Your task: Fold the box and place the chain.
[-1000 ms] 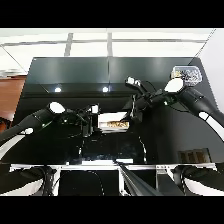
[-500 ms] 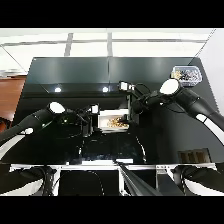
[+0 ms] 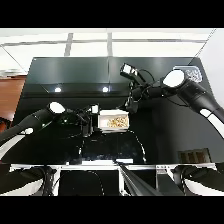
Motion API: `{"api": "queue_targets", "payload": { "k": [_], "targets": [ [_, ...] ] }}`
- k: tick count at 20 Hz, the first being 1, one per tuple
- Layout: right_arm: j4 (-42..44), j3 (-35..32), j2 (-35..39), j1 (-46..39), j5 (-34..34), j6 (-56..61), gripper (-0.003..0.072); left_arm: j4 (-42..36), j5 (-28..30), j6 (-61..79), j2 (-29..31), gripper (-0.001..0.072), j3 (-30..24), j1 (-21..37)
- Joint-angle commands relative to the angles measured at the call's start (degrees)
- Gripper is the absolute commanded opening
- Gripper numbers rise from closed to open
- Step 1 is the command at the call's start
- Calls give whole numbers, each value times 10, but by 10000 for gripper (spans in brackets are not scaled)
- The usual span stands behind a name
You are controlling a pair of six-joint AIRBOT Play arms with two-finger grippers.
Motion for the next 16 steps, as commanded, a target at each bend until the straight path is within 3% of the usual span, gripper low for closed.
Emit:
{"api": "queue_targets", "payload": {
  "k": [1, 2, 3, 8, 16],
  "targets": [
    [-15, -12, -32, 3, 13, 7, 668, 0, 0, 0, 0, 416, 0, 0],
    [-16, -12, -34, 7, 35, 6, 648, 0, 0, 0, 0, 417, 0, 0],
    [-16, -12, -33, 7, 53, 6, 476, 0, 0, 0, 0, 417, 0, 0],
    [-21, -12, -33, 10, 122, 14, 446, 0, 0, 0, 0, 417, 0, 0],
    [-56, -12, -33, 34, 132, 15, 447, 0, 0, 0, 0, 417, 0, 0]
  ]
}}
